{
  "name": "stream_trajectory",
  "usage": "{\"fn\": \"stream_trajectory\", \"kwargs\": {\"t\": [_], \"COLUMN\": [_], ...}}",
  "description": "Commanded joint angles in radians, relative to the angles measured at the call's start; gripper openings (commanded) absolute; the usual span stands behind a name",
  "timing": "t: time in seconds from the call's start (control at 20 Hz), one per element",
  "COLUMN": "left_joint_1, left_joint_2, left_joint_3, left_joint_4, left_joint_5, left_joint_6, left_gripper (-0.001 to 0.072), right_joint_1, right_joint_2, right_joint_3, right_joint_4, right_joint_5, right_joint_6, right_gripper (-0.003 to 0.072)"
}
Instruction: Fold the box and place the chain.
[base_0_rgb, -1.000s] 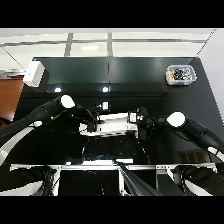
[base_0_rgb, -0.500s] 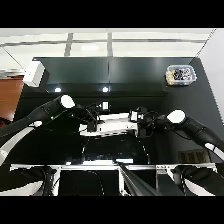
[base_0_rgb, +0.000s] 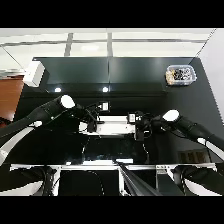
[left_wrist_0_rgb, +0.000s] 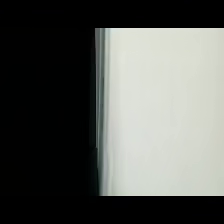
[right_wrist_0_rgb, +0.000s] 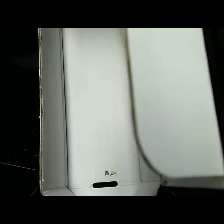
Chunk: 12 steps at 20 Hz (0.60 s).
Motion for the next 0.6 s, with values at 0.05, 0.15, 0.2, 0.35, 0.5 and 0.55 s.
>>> {"fn": "stream_trajectory", "kwargs": {"t": [0.05, 0.15, 0.2, 0.35, 0.5, 0.55], "left_joint_1": [0.000, 0.000, 0.000, 0.000, 0.000, 0.000], "left_joint_2": [-0.001, -0.001, -0.001, -0.001, -0.001, -0.001], "left_joint_3": [0.001, 0.001, 0.001, 0.001, 0.001, 0.001], "left_joint_4": [-0.001, -0.001, -0.001, -0.001, -0.001, -0.001], "left_joint_5": [0.003, 0.004, 0.004, 0.004, 0.004, 0.004], "left_joint_6": [-0.002, -0.003, -0.002, -0.002, -0.003, -0.002], "left_gripper": [0.0026, 0.0026, 0.0026, 0.0026, 0.0026, 0.0027], "right_joint_1": [0.000, 0.000, 0.005, 0.047, 0.060, 0.060], "right_joint_2": [-0.020, -0.020, -0.021, -0.042, -0.058, -0.058], "right_joint_3": [0.002, 0.003, 0.003, 0.023, 0.039, 0.039], "right_joint_4": [-0.005, -0.010, -0.013, -0.106, -0.146, -0.146], "right_joint_5": [-0.002, -0.005, -0.010, -0.030, -0.037, -0.037], "right_joint_6": [0.041, 0.048, 0.055, 0.124, 0.175, 0.175], "right_gripper": [0.0665, 0.0665, 0.0665, 0.0665, 0.0665, 0.0665]}}
